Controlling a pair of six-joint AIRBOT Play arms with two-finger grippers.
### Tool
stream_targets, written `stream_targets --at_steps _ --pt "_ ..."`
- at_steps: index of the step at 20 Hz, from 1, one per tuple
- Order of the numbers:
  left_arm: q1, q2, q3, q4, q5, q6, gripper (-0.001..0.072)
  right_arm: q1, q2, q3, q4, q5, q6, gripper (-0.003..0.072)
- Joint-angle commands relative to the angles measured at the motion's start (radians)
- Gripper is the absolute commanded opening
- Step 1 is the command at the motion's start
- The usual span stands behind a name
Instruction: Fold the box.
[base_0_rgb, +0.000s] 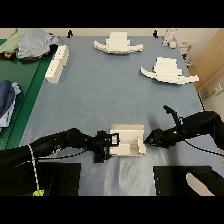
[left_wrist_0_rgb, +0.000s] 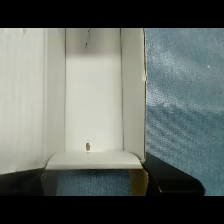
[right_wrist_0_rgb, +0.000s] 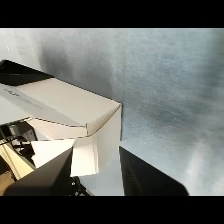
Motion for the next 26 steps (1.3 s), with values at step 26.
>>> stream_targets --at_steps 26 --pt "0.0 0.0 0.0 0.0 0.0 0.0 0.0506 0.927 -0.353 0.342 -0.805 0.175 1.276 0.0358"
